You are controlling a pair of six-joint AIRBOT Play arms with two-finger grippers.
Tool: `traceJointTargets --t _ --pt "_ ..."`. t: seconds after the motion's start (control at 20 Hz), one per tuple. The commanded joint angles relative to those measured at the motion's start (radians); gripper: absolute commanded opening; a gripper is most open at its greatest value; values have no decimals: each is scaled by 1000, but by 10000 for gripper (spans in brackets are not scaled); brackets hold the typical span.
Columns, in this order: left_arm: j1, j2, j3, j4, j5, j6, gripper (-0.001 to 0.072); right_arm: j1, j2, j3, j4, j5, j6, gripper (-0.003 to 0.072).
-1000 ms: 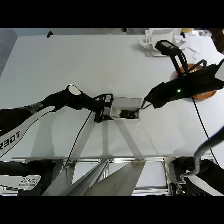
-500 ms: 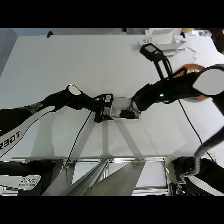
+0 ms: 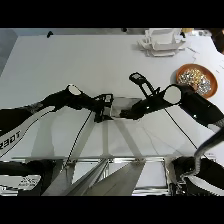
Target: Fold the box and place the chain.
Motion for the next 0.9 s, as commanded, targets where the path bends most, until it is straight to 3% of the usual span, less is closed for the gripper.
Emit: traceJointTargets --t 0.0,0.15,0.3,0.45,0.6,0.85 --pt "1 1 1 0 0 0 251 1 2 -6 4 50 -26 249" --pt "1 1 1 0 0 0 251 0 52 37 2 101 -52 273" --pt "1 1 1 0 0 0 251 0 142 121 -43 60 -45 192" --pt "1 1 1 0 0 0 251 0 194 182 -262 -16 71 192" --pt "1 1 1 0 0 0 251 -72 162 183 -417 -14 180 192" --pt "1 1 1 0 0 0 251 -315 8 174 -406 8 215 198"
